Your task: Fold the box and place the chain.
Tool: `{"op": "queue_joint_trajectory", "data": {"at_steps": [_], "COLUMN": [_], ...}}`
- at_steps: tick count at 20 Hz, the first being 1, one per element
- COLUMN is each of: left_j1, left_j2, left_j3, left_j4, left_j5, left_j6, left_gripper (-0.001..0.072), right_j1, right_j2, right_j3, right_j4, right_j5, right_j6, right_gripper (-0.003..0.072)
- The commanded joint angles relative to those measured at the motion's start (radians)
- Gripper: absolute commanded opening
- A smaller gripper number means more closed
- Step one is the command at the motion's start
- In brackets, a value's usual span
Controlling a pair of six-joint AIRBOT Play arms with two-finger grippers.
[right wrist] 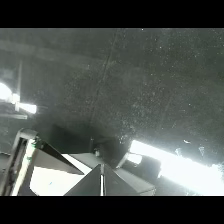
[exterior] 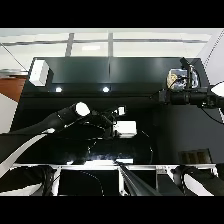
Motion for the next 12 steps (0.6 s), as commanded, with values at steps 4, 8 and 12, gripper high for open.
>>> {"op": "queue_joint_trajectory", "data": {"at_steps": [4, 8, 12], "left_j1": [-0.047, 0.025, 0.214], "left_j2": [-0.035, 0.011, 0.127], "left_j3": [0.027, 0.101, 0.101], "left_j4": [0.131, 0.348, 0.512], "left_j5": [0.031, -0.035, -0.155], "left_j6": [-0.072, -0.389, -0.58], "left_gripper": [0.0436, 0.0347, 0.0348], "right_j1": [-0.001, -0.029, -0.069], "right_j2": [0.0, 0.002, 0.002], "right_j3": [0.0, 0.0, 0.0], "right_j4": [0.0, 0.0, -0.002], "right_j5": [0.0, -0.001, 0.003], "right_j6": [0.0, -0.003, -0.003], "right_gripper": [0.0035, 0.0035, 0.0035]}}
